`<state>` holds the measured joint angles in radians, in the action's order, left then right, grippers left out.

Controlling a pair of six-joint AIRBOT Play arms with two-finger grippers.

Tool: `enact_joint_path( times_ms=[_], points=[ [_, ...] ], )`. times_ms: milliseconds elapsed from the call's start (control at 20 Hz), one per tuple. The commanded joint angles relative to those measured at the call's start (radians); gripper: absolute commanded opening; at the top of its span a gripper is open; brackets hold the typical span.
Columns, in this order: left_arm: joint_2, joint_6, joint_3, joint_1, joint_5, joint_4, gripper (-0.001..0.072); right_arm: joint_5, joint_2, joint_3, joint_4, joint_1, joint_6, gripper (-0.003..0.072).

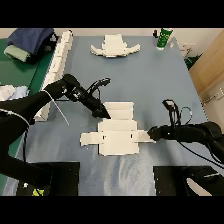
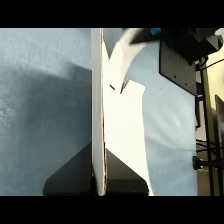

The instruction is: Fold the box.

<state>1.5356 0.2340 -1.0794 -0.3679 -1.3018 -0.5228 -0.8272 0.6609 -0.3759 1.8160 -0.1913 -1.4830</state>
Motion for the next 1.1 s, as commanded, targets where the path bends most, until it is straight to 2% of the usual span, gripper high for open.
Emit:
enact_joint_path(
  times_ms=[0,150,350,550,600,650,800,1050],
  points=[
    [-0.061,-0.034,0.001,-0.001,0.018,0.000,0.0011,0.015,0.000,-0.073,-0.262,0.001,0.206,0.0349],
    [-0.129,-0.033,0.060,-0.008,0.126,0.025,0.0008,0.016,-0.001,-0.099,-0.261,0.001,0.209,0.0348],
    [-0.319,-0.156,0.270,-0.091,0.321,0.070,0.0008,0.025,-0.002,-0.113,-0.224,0.001,0.212,0.0330],
    [-0.523,-0.268,0.481,-0.214,0.601,0.105,0.0011,0.075,-0.002,-0.113,-0.194,0.001,0.212,0.0134],
    [-0.550,-0.304,0.516,-0.233,0.626,0.104,0.0013,0.098,-0.001,-0.113,-0.176,0.001,0.212,0.0078],
    [-0.566,-0.327,0.542,-0.246,0.631,0.104,0.0014,0.127,-0.001,-0.112,-0.154,0.000,0.212,0.0071],
    [-0.567,-0.323,0.580,-0.256,0.629,0.103,0.0015,0.180,-0.001,-0.112,-0.094,-0.003,0.212,0.0071],
    [-0.564,-0.312,0.588,-0.256,0.636,0.097,0.0014,0.175,0.000,-0.111,-0.076,-0.003,0.212,0.0071]
  ],
)
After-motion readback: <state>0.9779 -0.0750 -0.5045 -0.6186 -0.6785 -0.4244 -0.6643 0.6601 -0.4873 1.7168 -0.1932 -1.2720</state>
